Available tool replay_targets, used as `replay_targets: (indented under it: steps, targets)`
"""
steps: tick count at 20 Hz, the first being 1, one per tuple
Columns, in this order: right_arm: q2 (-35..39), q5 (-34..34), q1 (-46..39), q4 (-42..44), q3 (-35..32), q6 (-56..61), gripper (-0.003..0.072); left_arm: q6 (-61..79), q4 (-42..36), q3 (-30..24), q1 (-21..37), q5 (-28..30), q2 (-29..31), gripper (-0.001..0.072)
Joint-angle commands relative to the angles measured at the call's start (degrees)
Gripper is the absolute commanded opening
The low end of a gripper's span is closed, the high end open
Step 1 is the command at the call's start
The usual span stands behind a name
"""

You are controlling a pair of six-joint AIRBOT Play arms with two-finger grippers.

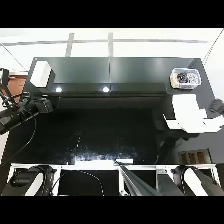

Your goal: Fold the box and place the chain.

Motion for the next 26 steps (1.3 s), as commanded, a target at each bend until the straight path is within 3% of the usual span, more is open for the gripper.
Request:
replay_targets:
  steps: [1, 4, 7, 10, 13, 18, 19, 21, 22, 23, 26]
  targets:
    - [-11.8, 0.5, -20.0, 14.1, 6.5, -8.4, 0.0697, 0.0, -0.3, 0.0, 0.0, 0.1, 0.0, 0.0708]
    - [-19.7, 7.6, -28.2, 22.1, 12.2, -17.7, 0.0697, 0.0, -0.3, 0.0, 0.0, 0.6, -0.1, 0.0707]
    - [-28.0, 15.4, -30.5, 33.3, 16.7, -32.5, 0.0698, 0.0, -0.2, 0.0, 0.0, 1.0, -0.2, 0.0708]
    - [-36.7, 29.2, -30.3, 47.9, 22.9, -48.2, 0.0697, 0.0, -0.2, 0.0, 0.0, 1.0, -0.2, 0.0707]
    - [-43.9, 39.2, -29.2, 46.2, 30.0, -47.9, 0.0697, 0.0, -0.2, 0.0, 0.0, 1.0, -0.2, 0.0707]
    - [-45.4, 38.3, -27.0, 36.3, 31.8, -47.7, 0.0696, 0.0, -0.3, 0.0, 0.0, 1.0, -0.2, 0.0707]
    - [-45.4, 38.3, -26.5, 35.5, 31.8, -47.7, 0.0641, 0.0, -0.2, 0.0, 0.0, 1.0, -0.2, 0.0707]
    - [-45.4, 39.0, -25.6, 35.5, 31.8, -49.0, 0.0385, 0.0, -0.2, 0.0, 0.0, 1.0, -0.3, 0.0707]
    - [-45.4, 39.5, -25.3, 35.6, 31.8, -50.0, 0.0162, 0.0, -0.3, 0.0, 0.0, 1.0, -0.4, 0.0707]
    - [-45.4, 40.7, -25.0, 35.8, 31.8, -50.8, 0.0049, 0.0, -0.3, 0.0, 0.0, 1.0, -0.6, 0.0707]
    - [-45.3, 44.3, -24.0, 38.2, 31.8, -51.1, 0.0049, 0.0, -0.2, 0.0, 0.0, 1.0, -1.0, 0.0707]
